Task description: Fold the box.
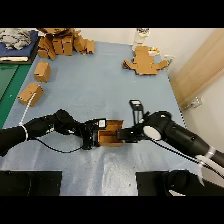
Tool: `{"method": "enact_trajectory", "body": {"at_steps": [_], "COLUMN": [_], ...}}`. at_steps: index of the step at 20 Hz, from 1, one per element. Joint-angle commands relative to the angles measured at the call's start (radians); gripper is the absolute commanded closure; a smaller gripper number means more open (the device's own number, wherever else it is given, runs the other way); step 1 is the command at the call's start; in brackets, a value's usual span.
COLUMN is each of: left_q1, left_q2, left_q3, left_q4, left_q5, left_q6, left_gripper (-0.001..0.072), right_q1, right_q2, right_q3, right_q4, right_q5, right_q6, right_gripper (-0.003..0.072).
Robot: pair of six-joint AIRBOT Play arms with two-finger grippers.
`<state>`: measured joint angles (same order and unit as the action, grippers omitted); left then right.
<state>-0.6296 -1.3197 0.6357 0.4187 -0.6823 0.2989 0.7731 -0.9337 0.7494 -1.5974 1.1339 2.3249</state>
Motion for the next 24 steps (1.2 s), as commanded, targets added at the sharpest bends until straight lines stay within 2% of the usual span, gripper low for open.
{"method": "enact_trajectory", "body": {"at_steps": [1,4,6,8,10,12,14,16,19,21,24], "left_q1": [0.0,0.0,0.0,0.0,0.0,0.0,0.0,0.0,0.0,0.0,0.0], "left_q2": [0.0,0.0,0.0,0.0,0.0,0.0,0.0,0.0,0.0,0.0,0.0], "left_q3": [0.001,0.001,0.001,0.001,0.001,0.001,0.001,0.001,0.001,0.001,0.001], "left_q4": [0.0,0.0,0.0,0.0,0.0,0.0,0.0,0.0,0.0,0.0,0.0], "left_q5": [0.0,0.0,0.0,0.0,0.0,0.0,0.0,0.0,0.0,0.0,0.0], "left_q6": [0.0,0.0,0.0,0.0,0.0,0.0,0.0,0.0,0.0,0.0,0.0], "left_gripper": [0.0239,0.0239,0.0239,0.0239,0.0239,0.0239,0.0239,0.0239,0.0239,0.0239,0.0239], "right_q1": [-0.002,-0.122,-0.29,-0.487,-0.662,-0.783,-0.826,-0.813,-0.776,-0.763,-0.745], "right_q2": [0.122,0.175,0.171,0.141,0.06,-0.074,-0.227,-0.349,-0.457,-0.481,-0.48], "right_q3": [-0.002,-0.039,-0.084,-0.138,-0.164,-0.163,-0.148,-0.117,-0.066,-0.034,0.019], "right_q4": [-0.174,-0.169,-0.015,0.28,0.66,1.04,1.318,1.403,1.377,1.361,1.357], "right_q5": [0.149,0.08,-0.053,-0.214,-0.301,-0.284,-0.218,-0.151,-0.138,-0.113,0.021], "right_q6": [0.056,-0.011,-0.2,-0.466,-0.791,-1.131,-1.379,-1.471,-1.491,-1.535,-1.589], "right_gripper": [0.0683,0.0685,0.0685,0.0685,0.0685,0.0685,0.0685,0.0684,0.0683,0.0683,0.0683]}}
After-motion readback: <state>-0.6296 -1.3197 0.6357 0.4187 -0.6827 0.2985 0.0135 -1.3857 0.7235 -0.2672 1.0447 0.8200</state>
